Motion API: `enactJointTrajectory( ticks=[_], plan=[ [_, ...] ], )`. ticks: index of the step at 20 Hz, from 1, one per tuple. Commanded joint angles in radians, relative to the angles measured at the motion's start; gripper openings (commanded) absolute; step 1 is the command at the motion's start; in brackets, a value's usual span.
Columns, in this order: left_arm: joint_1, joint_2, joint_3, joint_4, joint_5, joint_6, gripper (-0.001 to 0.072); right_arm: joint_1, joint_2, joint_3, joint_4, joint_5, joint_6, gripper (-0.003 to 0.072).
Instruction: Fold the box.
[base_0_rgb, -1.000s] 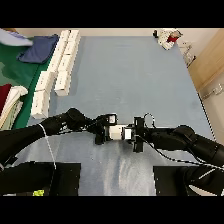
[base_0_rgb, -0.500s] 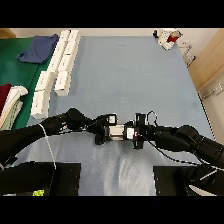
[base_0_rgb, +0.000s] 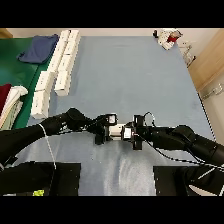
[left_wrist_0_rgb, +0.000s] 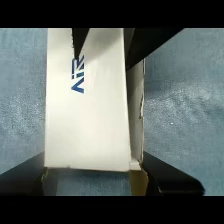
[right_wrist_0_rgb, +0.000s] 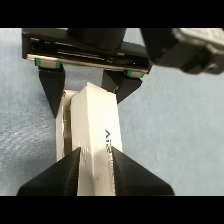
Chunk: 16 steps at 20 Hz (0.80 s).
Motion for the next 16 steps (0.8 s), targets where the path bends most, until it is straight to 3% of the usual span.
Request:
enactJointTrajectory(
  ticks=[1, 3, 10, 11, 12, 16],
  plan=[
    [0.0, 0.0, 0.0, 0.0, 0.001, 0.0, 0.0459, 0.0, -0.004, 0.0, 0.015, -0.033, 0.0, 0.0281],
    [0.0, 0.0, 0.001, 0.0, 0.001, 0.0, 0.0459, 0.0, -0.006, 0.0, 0.017, -0.035, 0.0, 0.0197],
    [0.0, 0.0, 0.0, 0.0, 0.001, 0.0, 0.0459, 0.0, -0.008, 0.0, 0.034, -0.042, 0.0, 0.02],
    [0.0, 0.0, 0.0, 0.0, 0.001, 0.0, 0.0459, 0.0, -0.008, 0.0, 0.038, -0.042, 0.0, 0.0254],
    [0.0, 0.0, 0.0, 0.0, 0.001, 0.0, 0.0459, 0.0, -0.006, 0.0, 0.038, -0.042, 0.0, 0.0371],
    [0.0, 0.0, 0.0, 0.0, 0.001, 0.0, 0.0459, 0.0, 0.024, 0.0, 0.045, -0.038, 0.0, 0.0387]
  ],
)
